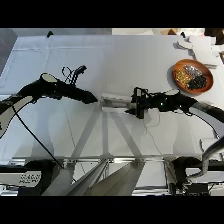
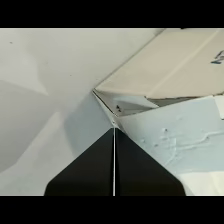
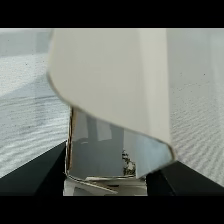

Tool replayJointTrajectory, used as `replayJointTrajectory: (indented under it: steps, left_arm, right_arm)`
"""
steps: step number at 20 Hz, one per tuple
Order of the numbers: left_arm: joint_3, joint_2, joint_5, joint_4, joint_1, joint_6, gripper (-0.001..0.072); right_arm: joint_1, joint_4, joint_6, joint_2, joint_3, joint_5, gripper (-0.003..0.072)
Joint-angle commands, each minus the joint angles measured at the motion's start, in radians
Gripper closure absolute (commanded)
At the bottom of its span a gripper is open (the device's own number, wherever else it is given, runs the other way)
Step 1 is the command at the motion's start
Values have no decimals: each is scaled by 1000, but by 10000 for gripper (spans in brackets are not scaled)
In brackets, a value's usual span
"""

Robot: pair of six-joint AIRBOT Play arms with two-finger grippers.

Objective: Fold the box and place the chain.

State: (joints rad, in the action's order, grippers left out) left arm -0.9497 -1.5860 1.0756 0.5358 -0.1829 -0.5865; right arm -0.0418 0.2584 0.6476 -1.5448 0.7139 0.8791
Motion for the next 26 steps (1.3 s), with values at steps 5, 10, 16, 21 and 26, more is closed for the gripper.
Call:
replayJointTrajectory:
  steps: [5, 10, 16, 21, 26]
  left_arm:
    - [0, 1, 66, -43, -20, 50, 699]
    - [0, 1, 66, -42, -17, 38, 657]
    - [0, 36, 65, 1, 13, 23, 591]
    - [0, 48, 64, -34, 15, -23, 486]
    - [0, 47, 28, -23, -25, -26, 250]
  right_arm:
    - [0, 0, 0, 1, 1, 0, 245]
    - [0, 0, 0, 1, 1, 0, 245]
    - [0, 0, 0, 1, 1, 0, 245]
    - [0, 0, 0, 1, 1, 0, 245]
    - [0, 0, 0, 1, 1, 0, 245]
